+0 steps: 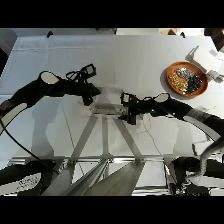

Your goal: Fold the box and place the chain.

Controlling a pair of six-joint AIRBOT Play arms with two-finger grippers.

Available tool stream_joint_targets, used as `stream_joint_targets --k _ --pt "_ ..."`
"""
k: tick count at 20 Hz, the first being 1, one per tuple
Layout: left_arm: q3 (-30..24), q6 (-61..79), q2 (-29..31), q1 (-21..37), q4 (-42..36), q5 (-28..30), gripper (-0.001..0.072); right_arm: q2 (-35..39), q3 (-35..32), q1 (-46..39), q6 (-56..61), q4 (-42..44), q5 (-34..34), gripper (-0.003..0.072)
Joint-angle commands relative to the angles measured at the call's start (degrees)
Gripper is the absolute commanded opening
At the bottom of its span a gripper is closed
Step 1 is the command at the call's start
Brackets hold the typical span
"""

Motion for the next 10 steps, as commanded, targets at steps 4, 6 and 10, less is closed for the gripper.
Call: stream_joint_targets --k 4,6,10 --pt "-0.11 0.20 3.28 6.23 9.20 -6.49 0.0058 0.00 0.04 0.00 0.09 0.07 -0.04 0.0539" --pt "-0.11 0.20 3.28 6.16 13.75 -6.43 0.0183 0.02 0.04 0.00 0.09 0.07 -0.07 0.0539" --pt "-1.86 8.00 3.26 6.19 14.12 -6.29 0.0578 0.00 0.04 0.00 0.11 0.07 -0.04 0.0539"
